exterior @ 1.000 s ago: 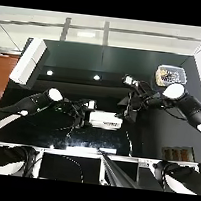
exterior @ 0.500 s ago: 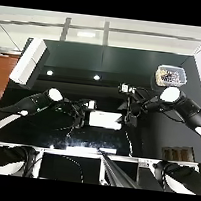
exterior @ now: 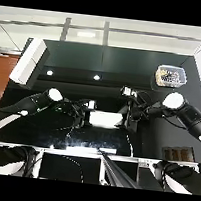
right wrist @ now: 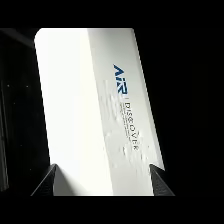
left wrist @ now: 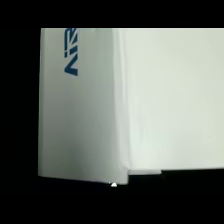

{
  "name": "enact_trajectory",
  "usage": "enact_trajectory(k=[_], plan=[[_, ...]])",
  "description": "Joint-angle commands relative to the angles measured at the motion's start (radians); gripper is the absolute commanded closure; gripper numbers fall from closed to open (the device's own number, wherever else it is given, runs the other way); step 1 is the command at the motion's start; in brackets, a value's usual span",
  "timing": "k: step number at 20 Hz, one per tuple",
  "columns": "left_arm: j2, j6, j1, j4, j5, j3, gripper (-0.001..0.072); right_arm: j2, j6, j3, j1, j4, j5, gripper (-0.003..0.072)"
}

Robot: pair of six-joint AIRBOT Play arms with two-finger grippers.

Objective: Fold the box and place the chain.

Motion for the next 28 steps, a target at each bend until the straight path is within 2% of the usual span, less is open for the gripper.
enact_trajectory(k=[1,9,10,12,14,23,24,25,28], plan=[[0.000,0.000,0.000,0.000,-0.002,0.001,0.0544,0.005,-0.075,-0.028,0.023,-0.025,-0.074,-0.0032],[0.000,0.000,0.000,0.000,-0.002,0.001,0.0543,0.005,-0.100,-0.028,0.023,-0.036,-0.104,-0.0032],[0.000,0.000,0.000,0.000,-0.002,0.001,0.0544,0.005,-0.100,-0.028,0.023,-0.033,-0.104,0.0008],[0.000,0.000,0.000,0.000,-0.002,0.001,0.0543,0.004,-0.100,-0.028,0.024,-0.027,-0.104,0.0008],[0.000,0.000,0.000,0.000,-0.002,0.001,0.0544,0.005,-0.096,-0.028,0.024,-0.027,-0.092,0.0259],[0.000,0.000,0.000,0.000,-0.002,0.001,0.0544,0.004,-0.042,-0.028,0.046,-0.028,-0.104,0.0260],[0.000,0.000,0.000,0.000,-0.002,0.001,0.0544,0.004,-0.040,-0.028,0.048,-0.028,-0.113,0.0281],[0.000,0.000,0.000,0.000,-0.002,0.001,0.0543,0.004,-0.040,-0.028,0.050,-0.028,-0.113,0.0381],[0.000,0.000,0.000,0.000,-0.002,0.001,0.0543,0.004,-0.040,-0.028,0.050,-0.029,-0.114,0.0380]])
